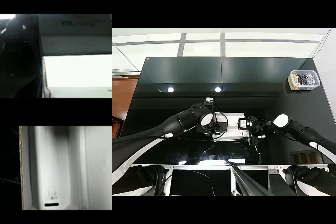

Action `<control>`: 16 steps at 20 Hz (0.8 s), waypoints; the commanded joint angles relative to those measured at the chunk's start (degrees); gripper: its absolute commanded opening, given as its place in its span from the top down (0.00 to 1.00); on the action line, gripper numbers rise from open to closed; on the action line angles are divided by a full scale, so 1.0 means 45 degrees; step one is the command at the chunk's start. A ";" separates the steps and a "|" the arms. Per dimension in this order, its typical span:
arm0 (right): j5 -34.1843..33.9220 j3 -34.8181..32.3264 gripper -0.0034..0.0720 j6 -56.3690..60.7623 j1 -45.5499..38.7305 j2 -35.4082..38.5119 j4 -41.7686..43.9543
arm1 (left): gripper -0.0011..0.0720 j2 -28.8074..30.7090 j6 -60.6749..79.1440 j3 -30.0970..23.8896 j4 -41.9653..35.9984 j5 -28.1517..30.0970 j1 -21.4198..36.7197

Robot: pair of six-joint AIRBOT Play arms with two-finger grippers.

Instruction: Fold the box and place the chain.

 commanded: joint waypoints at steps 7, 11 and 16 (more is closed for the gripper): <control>0.0005 0.0005 0.39 0.0005 0.0005 -0.0010 0.0000 | 0.69 -0.0121 0.0000 0.0015 -0.0010 0.0058 -0.0034; 0.0005 0.0005 0.40 0.0005 0.0005 -0.0010 0.0000 | 0.79 -0.0228 -0.0019 0.0024 -0.0015 -0.0175 -0.0073; 0.0000 0.0005 0.39 0.0005 0.0005 -0.0010 0.0000 | 0.95 -0.0228 0.0029 0.0151 -0.0019 -0.0248 -0.0083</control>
